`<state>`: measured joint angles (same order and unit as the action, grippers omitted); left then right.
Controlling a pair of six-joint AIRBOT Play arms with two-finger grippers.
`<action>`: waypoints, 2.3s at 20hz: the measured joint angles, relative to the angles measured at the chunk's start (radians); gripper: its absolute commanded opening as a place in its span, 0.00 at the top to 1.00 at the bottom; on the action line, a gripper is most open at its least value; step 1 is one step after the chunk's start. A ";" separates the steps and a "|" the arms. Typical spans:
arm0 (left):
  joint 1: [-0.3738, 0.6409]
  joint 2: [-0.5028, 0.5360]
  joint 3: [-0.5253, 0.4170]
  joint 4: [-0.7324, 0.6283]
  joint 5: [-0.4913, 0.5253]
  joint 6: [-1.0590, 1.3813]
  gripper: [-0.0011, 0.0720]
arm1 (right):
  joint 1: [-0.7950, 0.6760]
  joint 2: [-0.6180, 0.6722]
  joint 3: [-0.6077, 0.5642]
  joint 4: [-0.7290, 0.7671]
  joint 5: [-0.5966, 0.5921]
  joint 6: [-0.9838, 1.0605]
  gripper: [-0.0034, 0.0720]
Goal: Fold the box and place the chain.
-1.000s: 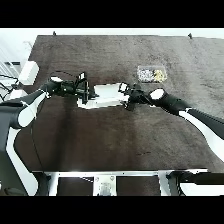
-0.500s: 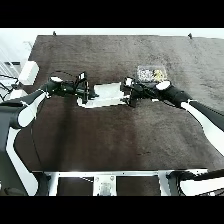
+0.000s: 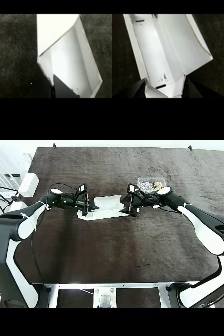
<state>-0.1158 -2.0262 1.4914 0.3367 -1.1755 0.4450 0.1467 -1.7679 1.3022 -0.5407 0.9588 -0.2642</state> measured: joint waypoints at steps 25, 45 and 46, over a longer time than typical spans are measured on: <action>-0.001 0.000 0.000 -0.002 0.039 0.001 0.96 | 0.013 -0.182 0.133 -0.024 0.189 0.031 0.16; 0.001 0.000 0.000 0.000 0.042 0.000 0.96 | 0.038 -0.235 0.202 -0.018 0.164 0.024 0.18; 0.001 0.000 0.000 0.000 0.041 0.000 0.96 | 0.038 -0.236 0.203 -0.018 0.163 0.022 0.18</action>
<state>-0.1146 -2.0262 1.4910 0.3363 -1.1343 0.4454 0.1848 -2.0037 1.5055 -0.5583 1.1221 -0.2420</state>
